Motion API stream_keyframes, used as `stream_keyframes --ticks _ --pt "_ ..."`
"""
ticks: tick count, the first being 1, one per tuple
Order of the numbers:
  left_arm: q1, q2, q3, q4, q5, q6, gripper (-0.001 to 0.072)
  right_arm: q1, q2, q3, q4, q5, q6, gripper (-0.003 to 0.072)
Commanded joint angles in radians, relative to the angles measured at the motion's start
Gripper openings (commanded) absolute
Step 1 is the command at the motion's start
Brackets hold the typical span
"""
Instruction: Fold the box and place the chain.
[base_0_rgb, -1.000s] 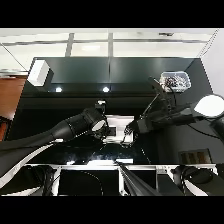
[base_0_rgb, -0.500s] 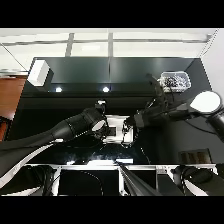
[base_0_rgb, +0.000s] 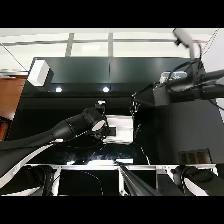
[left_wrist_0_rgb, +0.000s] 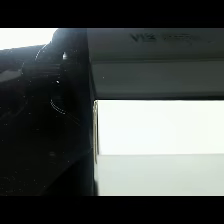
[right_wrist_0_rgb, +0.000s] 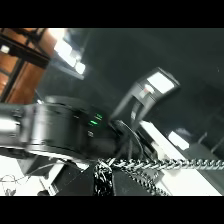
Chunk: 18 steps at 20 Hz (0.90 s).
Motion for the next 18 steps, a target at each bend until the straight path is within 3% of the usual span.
stream_keyframes --ticks 1,8,14,18 --pt "0.000 0.000 0.000 0.000 0.000 0.000 0.0033 -0.008 0.000 0.074 0.003 0.035 0.013 0.0007" --pt "0.000 0.000 0.000 0.000 0.000 0.000 0.0033 -0.008 0.000 0.085 0.018 0.071 0.016 0.0008" --pt "0.000 0.000 0.000 0.000 0.000 0.000 0.0033 -0.008 0.000 0.085 -0.135 0.165 0.043 0.0008" --pt "0.000 0.000 0.000 0.000 0.000 0.000 0.0033 0.040 0.000 0.040 -0.126 0.155 0.051 0.0008"
